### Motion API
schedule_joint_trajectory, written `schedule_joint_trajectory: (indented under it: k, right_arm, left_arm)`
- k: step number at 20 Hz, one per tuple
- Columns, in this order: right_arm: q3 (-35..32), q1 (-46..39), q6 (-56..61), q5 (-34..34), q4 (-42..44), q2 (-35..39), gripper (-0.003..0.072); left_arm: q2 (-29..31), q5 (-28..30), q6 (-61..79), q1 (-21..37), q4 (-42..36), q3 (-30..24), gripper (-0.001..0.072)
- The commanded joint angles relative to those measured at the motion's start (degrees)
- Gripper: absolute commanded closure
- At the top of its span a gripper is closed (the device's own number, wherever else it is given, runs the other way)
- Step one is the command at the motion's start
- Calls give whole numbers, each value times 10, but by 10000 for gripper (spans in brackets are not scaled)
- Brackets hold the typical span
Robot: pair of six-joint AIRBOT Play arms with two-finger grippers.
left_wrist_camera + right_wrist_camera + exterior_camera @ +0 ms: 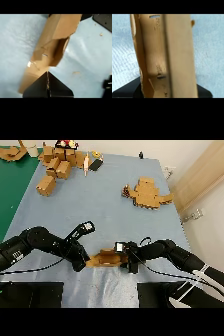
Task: Fold the box.
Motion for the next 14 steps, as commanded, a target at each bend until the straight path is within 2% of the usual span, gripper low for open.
schedule_joint_trajectory:
  k: [1, 3, 5, 8, 14]
  right_arm:
    - [0, 1, 0, 0, 0, 0, 242]
    - [0, 1, 0, 0, 0, 0, 242]
    - [0, 1, 0, 0, 0, 0, 242]
    - [0, 1, 0, 0, 0, 0, 243]
    - [0, 1, 0, 0, 0, 0, 243]
  left_arm:
    - [-7, -4, -144, -19, -108, 0, 702]
    - [-39, 44, -115, -21, -188, 0, 701]
    - [-70, 77, -94, -12, -232, 9, 701]
    - [-115, 96, -26, 15, -322, 26, 702]
    - [-237, 114, -14, 73, -312, 60, 701]
